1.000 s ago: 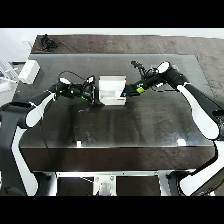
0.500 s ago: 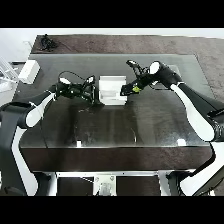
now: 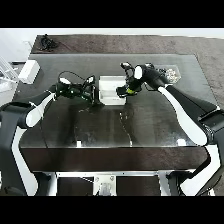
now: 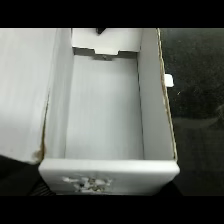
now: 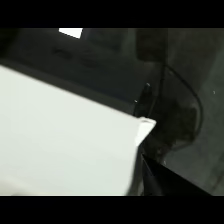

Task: Fold the box and place the chain.

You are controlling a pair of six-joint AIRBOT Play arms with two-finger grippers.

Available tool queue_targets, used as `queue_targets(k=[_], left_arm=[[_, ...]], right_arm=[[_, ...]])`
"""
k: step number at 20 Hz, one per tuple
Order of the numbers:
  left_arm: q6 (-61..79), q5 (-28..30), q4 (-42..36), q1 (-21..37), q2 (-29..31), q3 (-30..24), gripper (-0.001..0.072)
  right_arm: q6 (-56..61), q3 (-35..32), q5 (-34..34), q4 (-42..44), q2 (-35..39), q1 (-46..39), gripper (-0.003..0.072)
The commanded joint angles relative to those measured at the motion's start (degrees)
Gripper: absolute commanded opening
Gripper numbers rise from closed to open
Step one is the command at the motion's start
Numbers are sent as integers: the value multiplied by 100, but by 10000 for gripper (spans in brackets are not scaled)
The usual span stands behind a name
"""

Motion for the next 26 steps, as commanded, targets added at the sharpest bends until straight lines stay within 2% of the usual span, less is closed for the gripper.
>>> queue_targets(k=[1,3,7,12,18,21,23,25,26], left_arm=[[0,0,0,4,0,4,355],[2,0,0,4,0,4,355],[0,-2,0,4,0,4,355],[0,-2,0,4,0,4,355],[0,-2,0,4,0,4,355],[0,-2,0,4,0,4,355],[0,-2,0,4,0,4,355],[-2,-2,-2,4,0,4,355],[-2,-4,-2,4,0,4,355]], right_arm=[[1102,114,87,-804,-72,240,436],[1563,262,317,-1287,-109,400,412],[1978,610,702,-1746,-343,557,408],[2090,916,1064,-1722,-590,562,386],[2188,1001,1060,-1462,-769,560,341],[2337,1016,1056,-1451,-828,560,165],[2337,1025,1054,-1412,-844,560,120],[2339,1025,1056,-1305,-859,560,12],[2350,1025,1062,-1285,-874,560,5]])
